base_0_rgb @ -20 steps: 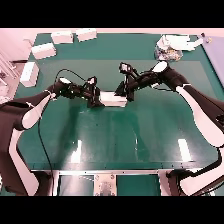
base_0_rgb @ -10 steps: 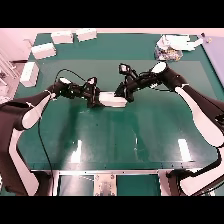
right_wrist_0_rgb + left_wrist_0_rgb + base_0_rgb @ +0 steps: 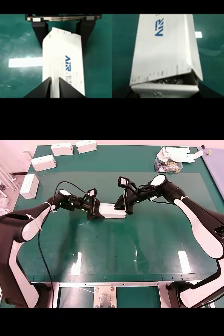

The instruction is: Fold the box and place the chain.

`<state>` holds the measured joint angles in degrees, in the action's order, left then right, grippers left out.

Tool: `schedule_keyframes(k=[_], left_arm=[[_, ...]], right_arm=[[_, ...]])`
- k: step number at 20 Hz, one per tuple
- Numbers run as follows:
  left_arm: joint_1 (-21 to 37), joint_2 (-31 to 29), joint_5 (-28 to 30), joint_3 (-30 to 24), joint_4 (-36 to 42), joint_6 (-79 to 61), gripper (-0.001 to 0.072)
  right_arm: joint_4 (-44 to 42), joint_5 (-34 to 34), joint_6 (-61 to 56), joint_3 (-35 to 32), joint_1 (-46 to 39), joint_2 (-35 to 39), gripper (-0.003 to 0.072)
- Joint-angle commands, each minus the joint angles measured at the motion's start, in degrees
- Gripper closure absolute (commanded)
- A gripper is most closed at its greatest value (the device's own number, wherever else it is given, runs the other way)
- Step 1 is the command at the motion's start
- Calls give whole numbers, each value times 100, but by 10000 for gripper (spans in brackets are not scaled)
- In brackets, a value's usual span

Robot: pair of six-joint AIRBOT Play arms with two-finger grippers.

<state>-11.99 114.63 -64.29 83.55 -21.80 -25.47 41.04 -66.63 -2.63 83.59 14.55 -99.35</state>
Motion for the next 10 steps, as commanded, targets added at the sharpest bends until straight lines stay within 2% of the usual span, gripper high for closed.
schedule_keyframes(k=[1, 7, 10], left_arm=[[-4, -4, -22, 0, -7, -7, 356], [-4, -4, -22, 0, -7, -7, 357], [-4, -4, -22, 0, -7, -7, 357]], right_arm=[[-57, 55, 4, 114, -2, 57, 555], [-24, 96, 11, 59, 0, -33, 556], [9, 398, 35, -11, -39, -140, 557]])
